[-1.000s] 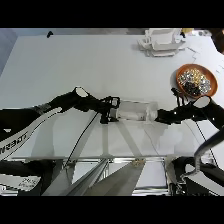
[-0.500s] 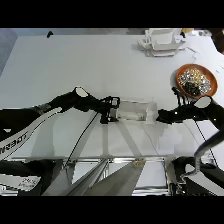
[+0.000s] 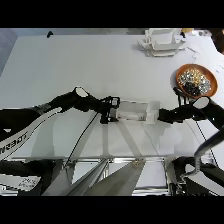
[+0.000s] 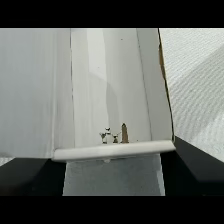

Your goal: Fold the box and place the chain.

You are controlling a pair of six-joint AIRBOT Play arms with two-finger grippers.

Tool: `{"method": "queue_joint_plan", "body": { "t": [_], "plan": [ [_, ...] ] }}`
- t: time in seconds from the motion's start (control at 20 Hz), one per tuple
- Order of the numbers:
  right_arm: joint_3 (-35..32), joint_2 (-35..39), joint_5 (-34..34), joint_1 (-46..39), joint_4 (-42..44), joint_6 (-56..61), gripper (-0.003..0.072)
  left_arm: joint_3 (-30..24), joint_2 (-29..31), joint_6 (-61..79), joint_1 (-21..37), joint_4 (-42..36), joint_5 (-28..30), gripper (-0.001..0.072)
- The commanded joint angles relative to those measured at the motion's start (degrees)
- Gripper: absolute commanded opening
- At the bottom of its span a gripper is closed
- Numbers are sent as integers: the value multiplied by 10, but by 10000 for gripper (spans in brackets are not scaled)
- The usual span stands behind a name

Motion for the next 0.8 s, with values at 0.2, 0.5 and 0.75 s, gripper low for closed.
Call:
{"method": "queue_joint_plan", "body": {
  "t": [0.2, 0.5, 0.75],
  "plan": [
    [-2, -21, -18, 0, 74, -28, 15, 0, 0, 0, 0, 0, 0, 206],
    [-3, 26, 22, 0, 111, -63, 24, 0, 0, 0, 0, 0, 0, 206],
    [-3, 81, 37, 1, 137, -63, 250, 0, 0, 0, 0, 0, 0, 206]
  ]
}}
